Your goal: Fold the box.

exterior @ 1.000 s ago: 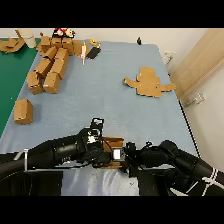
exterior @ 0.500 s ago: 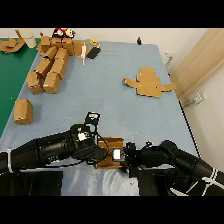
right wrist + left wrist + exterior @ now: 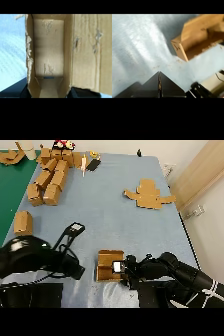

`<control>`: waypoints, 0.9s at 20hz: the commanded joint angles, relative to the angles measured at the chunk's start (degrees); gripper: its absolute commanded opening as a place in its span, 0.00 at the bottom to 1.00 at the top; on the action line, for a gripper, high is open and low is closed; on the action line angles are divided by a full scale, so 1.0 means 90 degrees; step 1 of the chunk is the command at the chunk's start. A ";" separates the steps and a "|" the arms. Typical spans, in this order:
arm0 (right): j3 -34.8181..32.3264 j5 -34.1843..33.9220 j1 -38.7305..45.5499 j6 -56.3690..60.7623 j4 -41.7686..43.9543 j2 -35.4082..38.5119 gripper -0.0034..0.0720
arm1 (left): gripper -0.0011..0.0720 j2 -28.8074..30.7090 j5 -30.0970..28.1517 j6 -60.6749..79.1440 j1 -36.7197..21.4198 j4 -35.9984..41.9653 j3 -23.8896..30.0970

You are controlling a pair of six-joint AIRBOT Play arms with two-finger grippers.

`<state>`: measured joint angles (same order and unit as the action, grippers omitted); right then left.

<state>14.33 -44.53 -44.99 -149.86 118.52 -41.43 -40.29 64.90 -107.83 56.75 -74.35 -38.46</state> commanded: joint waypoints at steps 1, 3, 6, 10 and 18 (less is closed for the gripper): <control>0.0000 -0.0163 -0.0002 0.0000 -0.0005 -0.0005 0.65 | 0.03 0.1596 -0.0486 0.3946 -0.1642 0.2212 0.1280; 0.0000 -0.0160 -0.0002 0.0000 -0.0005 -0.0002 0.65 | 0.03 0.1899 -0.0758 0.4818 -0.2426 0.2346 0.1744; 0.0000 -0.0160 -0.0002 0.0000 -0.0005 -0.0005 0.65 | 0.03 0.1933 -0.1443 0.5224 -0.2980 0.2385 0.2081; 0.0000 -0.0160 -0.0002 0.0000 -0.0005 -0.0005 0.65 | 0.03 0.1936 -0.1603 0.8565 -0.2693 0.2424 0.2353; 0.0000 -0.0158 -0.0002 0.0000 -0.0007 -0.0005 0.65 | 0.98 0.0865 -0.3152 0.9430 -0.0877 0.2790 0.2645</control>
<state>14.37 -45.95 -44.99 -149.88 118.48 -41.43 -27.90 40.34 -26.24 43.27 -51.11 -15.22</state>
